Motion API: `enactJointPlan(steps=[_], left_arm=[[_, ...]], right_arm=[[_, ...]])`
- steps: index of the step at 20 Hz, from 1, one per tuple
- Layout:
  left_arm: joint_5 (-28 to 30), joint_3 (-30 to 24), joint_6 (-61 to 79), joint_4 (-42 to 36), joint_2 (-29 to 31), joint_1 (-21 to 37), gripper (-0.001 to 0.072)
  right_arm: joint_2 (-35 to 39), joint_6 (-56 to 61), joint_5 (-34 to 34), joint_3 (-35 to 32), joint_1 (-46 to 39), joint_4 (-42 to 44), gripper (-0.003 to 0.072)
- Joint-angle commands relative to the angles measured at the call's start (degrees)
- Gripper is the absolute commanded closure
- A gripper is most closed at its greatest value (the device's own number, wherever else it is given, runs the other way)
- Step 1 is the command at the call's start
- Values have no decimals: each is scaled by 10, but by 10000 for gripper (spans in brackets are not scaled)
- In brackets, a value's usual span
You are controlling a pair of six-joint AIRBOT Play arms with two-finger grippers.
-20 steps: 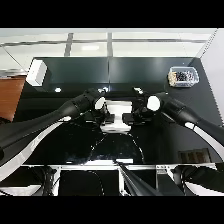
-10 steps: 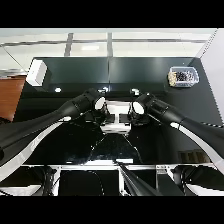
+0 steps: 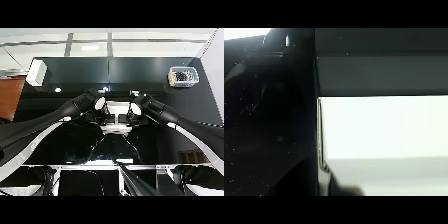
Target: Fold the box and place the chain.
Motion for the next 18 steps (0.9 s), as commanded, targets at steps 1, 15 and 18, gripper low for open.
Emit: enactJointPlan(steps=[1, 15, 18], left_arm=[[0, 1, 0, 1, 0, 0, 684], [-1, 1, 0, 1, 0, 0, 684], [0, 1, 0, 1, 0, 0, 684]], right_arm=[[-1, 5, 10, 0, 1, -2, 612], [10, -26, 26, 11, 1, -5, 399], [64, -74, 40, 16, 1, -6, 400]])
